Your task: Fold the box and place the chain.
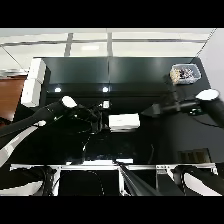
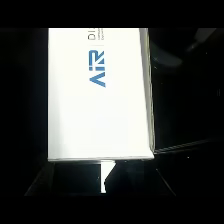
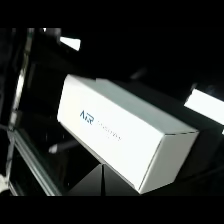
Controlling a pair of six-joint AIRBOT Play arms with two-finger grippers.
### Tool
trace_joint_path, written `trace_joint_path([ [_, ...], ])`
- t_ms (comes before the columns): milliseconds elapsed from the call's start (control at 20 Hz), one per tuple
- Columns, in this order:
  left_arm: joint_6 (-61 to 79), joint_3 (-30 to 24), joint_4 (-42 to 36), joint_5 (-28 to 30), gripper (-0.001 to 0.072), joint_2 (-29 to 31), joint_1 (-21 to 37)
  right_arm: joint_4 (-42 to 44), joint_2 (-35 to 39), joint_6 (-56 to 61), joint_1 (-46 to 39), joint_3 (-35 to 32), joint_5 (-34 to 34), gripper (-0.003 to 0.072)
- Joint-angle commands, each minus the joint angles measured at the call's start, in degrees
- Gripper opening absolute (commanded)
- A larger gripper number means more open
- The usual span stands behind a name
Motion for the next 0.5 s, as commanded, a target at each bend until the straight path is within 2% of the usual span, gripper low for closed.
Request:
trace_joint_path([
  [0, -3.67, 0.35, -2.16, 1.64, 0.0577, 0.00, 0.02, -0.98, 4.44, -0.63, -8.74, 1.20, 5.05, 0.0010],
  [100, -3.61, 1.40, -0.74, -0.42, 0.0708, 0.44, 0.04, -1.29, 5.27, -0.52, -12.70, 1.18, 7.41, 0.0010],
  [250, -3.61, 4.31, 6.62, -4.59, 0.0712, 2.97, 0.04, -1.86, 5.29, -0.52, -16.48, 1.18, 10.05, 0.0010],
  [350, -3.48, 6.19, 4.46, -5.73, 0.0712, 4.46, -0.37, -2.58, 5.29, -0.57, -17.25, 1.18, 9.68, 0.0011],
  [450, -3.41, 8.39, -1.20, -4.11, 0.0712, 3.91, -2.43, -2.93, 5.29, -0.57, -17.22, 1.14, 8.55, 0.0011],
])
